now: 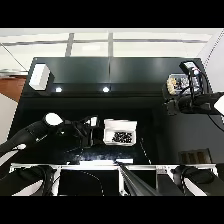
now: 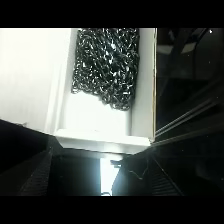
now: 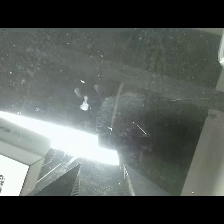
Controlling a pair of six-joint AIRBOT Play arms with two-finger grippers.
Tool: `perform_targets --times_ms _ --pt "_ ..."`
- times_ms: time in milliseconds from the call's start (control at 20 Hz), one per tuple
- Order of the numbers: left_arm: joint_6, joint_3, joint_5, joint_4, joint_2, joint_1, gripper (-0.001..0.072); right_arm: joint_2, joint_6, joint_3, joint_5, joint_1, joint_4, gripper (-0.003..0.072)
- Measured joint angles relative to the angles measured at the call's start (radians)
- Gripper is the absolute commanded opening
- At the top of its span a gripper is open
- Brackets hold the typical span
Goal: Fold the box and place the chain.
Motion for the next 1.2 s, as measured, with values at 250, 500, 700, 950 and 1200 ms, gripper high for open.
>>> perform_targets --times_ms 250,500,700,950,1200 --pt "-0.021 0.036 -0.06 0.042 -0.033 0.048 0.0689 0.0 0.0 0.0 0.0 0.0 0.0 0.0338" --pt "0.036 0.044 -0.084 0.042 -0.068 0.042 0.0688 0.0 0.0 0.0 0.0 0.0 0.0 0.0338" --pt "0.069 0.046 -0.086 0.014 -0.076 0.035 0.0688 0.0 0.0 0.0 0.0 0.0 0.001 0.0338" --pt "0.079 0.046 -0.089 -0.002 -0.081 0.028 0.0688 0.0 0.0 0.0 0.0 0.0 0.001 0.0338" --pt "0.083 0.047 -0.082 -0.019 -0.092 0.027 0.0688 0.0 0.003 0.0 0.0 0.0 0.001 0.0338"
